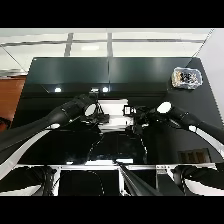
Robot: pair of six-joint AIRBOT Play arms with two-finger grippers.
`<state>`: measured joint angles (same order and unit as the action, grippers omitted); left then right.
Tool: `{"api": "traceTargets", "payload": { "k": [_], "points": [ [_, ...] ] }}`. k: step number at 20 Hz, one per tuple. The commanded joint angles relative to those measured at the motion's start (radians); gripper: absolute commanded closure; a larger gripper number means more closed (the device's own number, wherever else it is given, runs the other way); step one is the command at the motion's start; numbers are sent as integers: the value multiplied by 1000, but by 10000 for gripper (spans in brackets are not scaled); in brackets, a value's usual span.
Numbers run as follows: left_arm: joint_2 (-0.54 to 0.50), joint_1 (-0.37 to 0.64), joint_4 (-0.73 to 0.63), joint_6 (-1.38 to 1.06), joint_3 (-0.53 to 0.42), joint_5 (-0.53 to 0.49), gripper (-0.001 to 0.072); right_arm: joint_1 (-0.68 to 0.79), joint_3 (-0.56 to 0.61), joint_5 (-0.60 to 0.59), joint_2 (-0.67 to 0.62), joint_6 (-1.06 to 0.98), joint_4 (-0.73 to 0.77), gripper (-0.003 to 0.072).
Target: Fold the box and place the chain.
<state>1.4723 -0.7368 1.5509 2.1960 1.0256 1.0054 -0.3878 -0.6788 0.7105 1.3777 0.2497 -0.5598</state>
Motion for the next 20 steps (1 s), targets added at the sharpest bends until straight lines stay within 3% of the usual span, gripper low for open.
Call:
{"api": "traceTargets", "payload": {
  "k": [1,3,5,8,11,12,14,15,18,19,20],
  "points": [
    [32,-22,0,12,38,5,371,0,0,0,0,0,1,449],
    [50,-27,0,16,60,26,379,0,0,0,0,0,1,449],
    [50,-27,-10,35,63,25,540,0,0,0,0,0,1,448],
    [50,-27,-24,34,63,26,673,0,0,0,0,0,1,449],
    [50,-27,-27,34,64,25,649,0,0,0,0,0,1,449],
    [50,-26,-29,34,64,25,566,0,0,0,0,0,1,449],
    [50,-26,-41,34,64,26,224,0,0,0,0,0,1,449],
    [50,-26,-41,34,64,26,190,0,0,0,0,0,1,448],
    [50,-25,-40,40,64,24,204,0,0,0,0,0,1,449],
    [50,-26,-40,62,64,24,270,0,0,0,0,0,1,449],
    [50,-26,-40,68,64,24,401,0,0,0,0,0,1,448]
  ]
}}
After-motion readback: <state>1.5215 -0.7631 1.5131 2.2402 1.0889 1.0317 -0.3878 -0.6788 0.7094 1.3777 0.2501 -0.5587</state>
